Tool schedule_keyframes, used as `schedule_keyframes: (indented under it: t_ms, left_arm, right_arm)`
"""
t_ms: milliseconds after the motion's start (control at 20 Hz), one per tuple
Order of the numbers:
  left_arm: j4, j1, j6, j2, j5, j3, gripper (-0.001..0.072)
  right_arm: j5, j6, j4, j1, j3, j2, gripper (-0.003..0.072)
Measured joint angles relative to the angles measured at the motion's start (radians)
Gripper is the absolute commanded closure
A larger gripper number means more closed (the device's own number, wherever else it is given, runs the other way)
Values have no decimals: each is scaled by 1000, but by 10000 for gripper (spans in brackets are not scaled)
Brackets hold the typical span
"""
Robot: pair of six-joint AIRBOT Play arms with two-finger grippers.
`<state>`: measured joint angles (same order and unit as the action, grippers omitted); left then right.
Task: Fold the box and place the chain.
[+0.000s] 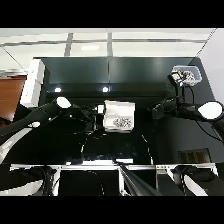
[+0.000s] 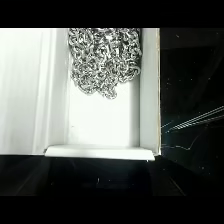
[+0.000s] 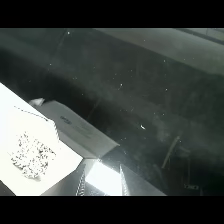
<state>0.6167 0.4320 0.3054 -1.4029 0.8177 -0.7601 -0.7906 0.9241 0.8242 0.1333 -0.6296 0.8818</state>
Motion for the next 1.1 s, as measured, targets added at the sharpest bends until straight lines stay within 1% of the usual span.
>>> schedule_keyframes:
  t_ms: [50,100,200,250,300,350,400,500,650,800,950,1100]
  left_arm:
    - [-2,2,0,-2,2,0,26]
    - [-5,5,2,-3,3,0,75]
    - [-6,12,2,-3,5,0,324]
    - [-8,15,2,-4,3,0,359]
    - [-8,16,2,-4,2,0,359]
    - [-8,18,2,-4,1,0,359]
    - [-8,19,2,-4,0,0,359]
    - [-8,22,2,-4,-4,0,359]
    - [-8,24,-5,-4,-6,0,359]
    - [-9,26,-17,-4,-8,-1,359]
    - [-8,26,-21,-4,-10,0,359]
    - [-8,26,-24,-4,-13,0,358]
  right_arm:
    - [5,0,0,0,0,0,422]
    - [8,0,0,0,0,0,423]
    - [17,0,0,0,0,0,423]
    - [22,0,0,0,0,0,422]
    - [27,0,-1,0,1,1,397]
    - [34,4,-2,0,2,3,106]
    - [43,26,-5,0,3,7,-14]
    - [87,95,-35,0,5,24,-13]
    - [175,151,-180,0,-11,82,-12]
    - [213,143,-303,25,-56,175,-13]
    - [174,92,-353,72,-93,251,-13]
    - [52,-16,-347,93,-120,282,-13]
